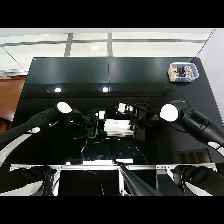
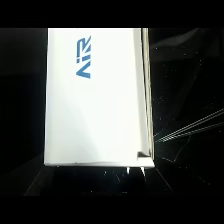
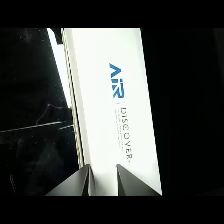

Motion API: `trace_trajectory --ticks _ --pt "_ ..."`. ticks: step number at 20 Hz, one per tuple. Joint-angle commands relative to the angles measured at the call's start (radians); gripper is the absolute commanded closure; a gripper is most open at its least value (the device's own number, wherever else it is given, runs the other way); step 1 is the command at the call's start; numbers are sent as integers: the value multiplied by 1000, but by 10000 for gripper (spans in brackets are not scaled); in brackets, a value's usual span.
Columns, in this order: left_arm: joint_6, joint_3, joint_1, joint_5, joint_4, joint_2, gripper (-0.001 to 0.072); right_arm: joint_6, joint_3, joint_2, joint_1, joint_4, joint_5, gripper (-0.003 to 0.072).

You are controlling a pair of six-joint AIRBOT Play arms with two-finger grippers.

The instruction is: Fold the box and place the chain.

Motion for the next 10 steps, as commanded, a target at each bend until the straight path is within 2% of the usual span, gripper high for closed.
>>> trace_trajectory --ticks 1,2,3,4,10 --pt "-1 0 0 0 0 -1 357 0 -6 0 1 6 16 496" --pt "-1 0 0 0 0 -1 357 0 -12 0 1 6 14 473" --pt "-1 0 0 0 0 -1 357 0 -18 -1 1 6 10 378" --pt "-1 0 0 0 0 -1 357 0 -20 -2 1 6 9 363" --pt "-1 0 0 0 0 -1 357 0 -27 -16 1 21 -1 365"
